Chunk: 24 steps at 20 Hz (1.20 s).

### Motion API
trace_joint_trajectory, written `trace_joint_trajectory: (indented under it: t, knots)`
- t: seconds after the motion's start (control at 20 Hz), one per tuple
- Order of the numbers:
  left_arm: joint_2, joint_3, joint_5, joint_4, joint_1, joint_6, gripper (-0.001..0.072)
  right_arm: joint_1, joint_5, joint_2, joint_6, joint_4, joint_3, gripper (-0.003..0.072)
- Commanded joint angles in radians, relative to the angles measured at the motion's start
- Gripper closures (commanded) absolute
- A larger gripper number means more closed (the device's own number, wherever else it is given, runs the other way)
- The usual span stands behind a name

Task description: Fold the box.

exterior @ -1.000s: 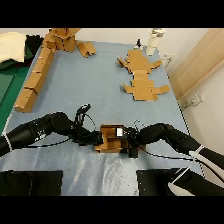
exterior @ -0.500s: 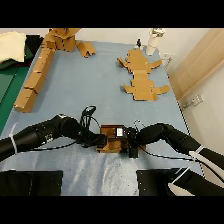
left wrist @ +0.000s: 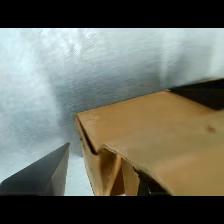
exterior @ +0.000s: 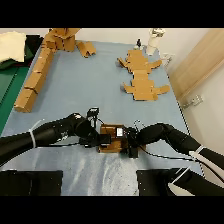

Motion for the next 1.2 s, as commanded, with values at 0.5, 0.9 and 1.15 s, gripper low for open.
trace_joint_trajectory:
  t: [0.5, 0.9, 1.15]
  knots:
    - [-0.198, 0.276, -0.344, 0.247, -0.101, -0.273, 0.0212, 0.000, 0.000, 0.000, 0.000, 0.000, -0.001, 0.0183]
    - [-0.220, 0.304, -0.314, 0.348, -0.135, -0.423, 0.0432, 0.000, 0.000, 0.000, 0.000, 0.000, -0.001, 0.0183]
    - [-0.221, 0.304, -0.314, 0.343, -0.138, -0.418, 0.0697, 0.000, 0.000, 0.000, 0.000, 0.000, -0.001, 0.0183]
